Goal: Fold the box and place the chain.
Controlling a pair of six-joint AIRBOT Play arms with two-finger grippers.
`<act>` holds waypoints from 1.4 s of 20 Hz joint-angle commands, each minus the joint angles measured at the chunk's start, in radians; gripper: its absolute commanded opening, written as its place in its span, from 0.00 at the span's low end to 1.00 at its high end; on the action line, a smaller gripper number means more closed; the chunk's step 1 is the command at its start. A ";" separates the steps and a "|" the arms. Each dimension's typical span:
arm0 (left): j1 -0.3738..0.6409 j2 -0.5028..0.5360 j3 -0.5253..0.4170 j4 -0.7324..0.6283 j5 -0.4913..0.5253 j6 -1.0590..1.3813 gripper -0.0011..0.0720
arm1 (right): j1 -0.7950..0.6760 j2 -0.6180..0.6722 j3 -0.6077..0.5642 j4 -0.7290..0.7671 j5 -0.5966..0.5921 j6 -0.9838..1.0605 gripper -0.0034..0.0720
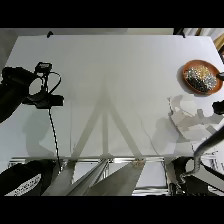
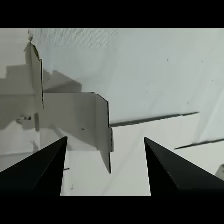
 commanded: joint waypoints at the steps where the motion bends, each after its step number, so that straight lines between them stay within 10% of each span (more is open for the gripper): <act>1: -0.001 0.001 0.001 0.000 0.000 0.000 0.03 | -0.024 -0.049 0.001 -0.021 0.033 -0.015 0.74; 13: -0.001 0.001 0.001 0.000 0.000 0.000 0.03 | -0.047 -0.139 0.001 0.011 0.050 -0.002 0.56; 14: -0.001 0.001 0.001 0.000 0.000 0.000 0.03 | -0.047 -0.142 0.001 0.026 0.051 0.005 0.45; 15: -0.001 0.001 0.001 0.000 0.000 0.000 0.03 | -0.047 -0.142 0.001 0.051 0.058 -0.003 0.07; 28: -0.001 0.001 0.001 0.000 0.000 0.000 0.03 | 0.265 0.135 -0.141 0.516 0.049 -0.010 0.07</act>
